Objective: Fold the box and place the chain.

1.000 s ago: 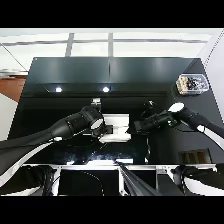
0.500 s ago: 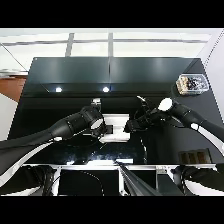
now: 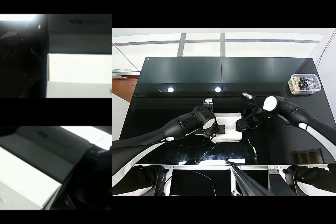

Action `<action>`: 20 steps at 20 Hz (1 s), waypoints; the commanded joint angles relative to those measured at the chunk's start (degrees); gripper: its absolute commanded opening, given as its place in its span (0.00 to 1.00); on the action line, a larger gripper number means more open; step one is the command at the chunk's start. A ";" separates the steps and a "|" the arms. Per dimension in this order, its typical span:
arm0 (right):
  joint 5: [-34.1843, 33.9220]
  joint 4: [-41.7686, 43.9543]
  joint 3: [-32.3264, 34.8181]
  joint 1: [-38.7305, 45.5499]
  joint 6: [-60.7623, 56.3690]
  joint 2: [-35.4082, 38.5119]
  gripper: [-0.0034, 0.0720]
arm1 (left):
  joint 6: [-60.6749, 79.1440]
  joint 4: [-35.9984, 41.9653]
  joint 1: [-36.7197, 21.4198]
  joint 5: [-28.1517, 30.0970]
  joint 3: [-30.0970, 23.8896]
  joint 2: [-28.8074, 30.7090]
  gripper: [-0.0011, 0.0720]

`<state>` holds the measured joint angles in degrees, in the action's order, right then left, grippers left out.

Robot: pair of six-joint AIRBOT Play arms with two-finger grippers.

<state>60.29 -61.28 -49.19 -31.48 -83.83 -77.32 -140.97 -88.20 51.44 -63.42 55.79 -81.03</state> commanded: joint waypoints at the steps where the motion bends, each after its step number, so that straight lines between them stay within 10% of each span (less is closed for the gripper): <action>1: 0.24 -14.08 -2.10 -8.09 -15.17 0.02 0.59 | -0.04 -0.04 -0.04 -0.07 0.02 0.02 0.05; 7: -1.40 -17.86 -2.10 -15.85 -30.08 0.02 0.44 | -0.04 -0.02 -0.04 -0.07 0.02 0.02 0.05; 20: -2.23 -21.99 -2.16 -16.65 -38.32 0.44 0.44 | -0.02 -0.02 -0.04 -0.04 0.02 0.02 0.05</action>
<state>58.00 -82.63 -51.27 -48.18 -121.36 -77.17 -140.99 -88.23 51.42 -63.51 55.79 -81.03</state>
